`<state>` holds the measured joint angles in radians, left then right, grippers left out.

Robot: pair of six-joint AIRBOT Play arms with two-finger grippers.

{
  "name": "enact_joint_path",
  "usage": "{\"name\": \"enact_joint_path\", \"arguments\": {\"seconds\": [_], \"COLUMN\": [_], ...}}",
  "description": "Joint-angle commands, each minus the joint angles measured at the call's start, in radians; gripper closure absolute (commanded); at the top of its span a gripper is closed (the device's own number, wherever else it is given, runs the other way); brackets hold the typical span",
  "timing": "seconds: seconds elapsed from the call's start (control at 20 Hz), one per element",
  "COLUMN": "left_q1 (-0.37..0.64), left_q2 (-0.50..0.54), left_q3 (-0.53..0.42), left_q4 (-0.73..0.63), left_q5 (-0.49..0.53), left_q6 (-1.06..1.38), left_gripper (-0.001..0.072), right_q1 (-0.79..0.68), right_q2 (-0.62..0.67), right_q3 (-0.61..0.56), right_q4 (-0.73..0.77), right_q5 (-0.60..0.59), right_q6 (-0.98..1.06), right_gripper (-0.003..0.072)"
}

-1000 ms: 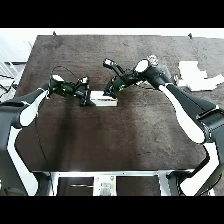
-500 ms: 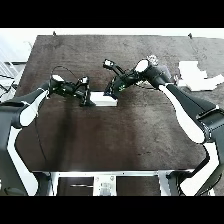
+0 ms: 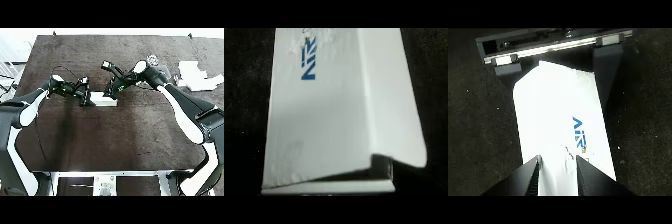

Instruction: Fold the box and place the chain.

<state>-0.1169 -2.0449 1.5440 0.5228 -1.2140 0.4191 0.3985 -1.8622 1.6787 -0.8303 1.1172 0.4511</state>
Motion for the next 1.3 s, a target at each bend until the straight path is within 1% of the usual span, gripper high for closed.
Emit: {"name": "enact_joint_path", "arguments": {"seconds": [0.0,0.25,0.3,0.6,1.05,1.25], "left_q1": [0.000,0.000,0.000,0.000,0.000,0.000], "left_q2": [0.000,0.000,0.000,0.000,0.000,0.000], "left_q3": [0.000,0.000,0.000,0.000,0.000,0.000], "left_q4": [0.000,0.000,0.000,0.000,0.000,0.000], "left_q5": [0.001,0.001,0.001,0.001,0.001,0.001], "left_q6": [0.000,0.000,0.000,0.000,0.000,0.000], "left_gripper": [0.0234,0.0234,0.0234,0.0234,0.0234,0.0234], "right_q1": [0.012,0.014,0.014,0.027,0.040,0.061], "right_q2": [-0.004,-0.003,-0.003,-0.003,-0.010,-0.014], "right_q3": [0.002,0.027,0.027,0.026,0.025,0.005], "right_q4": [-0.028,-0.027,-0.028,-0.107,-0.110,-0.109], "right_q5": [-0.043,-0.058,-0.055,-0.055,-0.058,-0.056], "right_q6": [0.000,0.023,0.023,0.039,0.046,0.046], "right_gripper": [0.0391,0.0395,0.0413,0.0413,0.0413,0.0415]}}
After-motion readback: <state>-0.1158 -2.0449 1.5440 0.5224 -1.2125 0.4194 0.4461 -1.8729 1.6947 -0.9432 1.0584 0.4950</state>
